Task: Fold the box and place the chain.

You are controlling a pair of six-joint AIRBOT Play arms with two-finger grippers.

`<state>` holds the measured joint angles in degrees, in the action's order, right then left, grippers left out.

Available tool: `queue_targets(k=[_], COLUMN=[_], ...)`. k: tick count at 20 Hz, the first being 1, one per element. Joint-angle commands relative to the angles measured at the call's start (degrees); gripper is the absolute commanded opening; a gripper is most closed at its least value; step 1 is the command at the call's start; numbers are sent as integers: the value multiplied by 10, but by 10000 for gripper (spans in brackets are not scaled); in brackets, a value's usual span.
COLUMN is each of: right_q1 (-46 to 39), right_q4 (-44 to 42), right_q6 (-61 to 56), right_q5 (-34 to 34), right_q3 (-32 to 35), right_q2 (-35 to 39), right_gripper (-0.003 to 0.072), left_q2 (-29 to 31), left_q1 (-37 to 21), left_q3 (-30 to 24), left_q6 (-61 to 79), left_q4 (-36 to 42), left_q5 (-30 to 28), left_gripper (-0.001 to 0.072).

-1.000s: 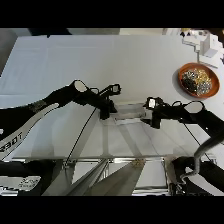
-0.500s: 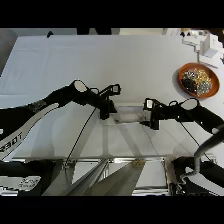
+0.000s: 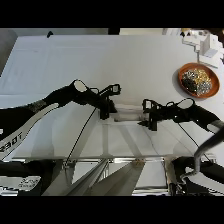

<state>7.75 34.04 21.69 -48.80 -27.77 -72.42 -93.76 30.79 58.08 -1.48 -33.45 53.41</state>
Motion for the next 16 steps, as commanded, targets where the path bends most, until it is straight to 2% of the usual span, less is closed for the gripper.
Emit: queue_targets(k=[1, 3, 16], right_q1=[0, 0, 0], right_q4=[2, 2, 2], right_q6=[-2, -2, -2], right_q5=[5, 6, 3], right_q3=[0, 0, 0], right_q2=[-11, -11, -10], right_gripper=[383, 337, 335], left_q2=[0, 0, 0], left_q1=[0, 0, 0], left_q3=[0, 0, 0], left_q6=[-1, -1, -1], left_q4=[0, 0, 0], left_q5=[0, 0, 0], left_gripper=[10, 10, 10])
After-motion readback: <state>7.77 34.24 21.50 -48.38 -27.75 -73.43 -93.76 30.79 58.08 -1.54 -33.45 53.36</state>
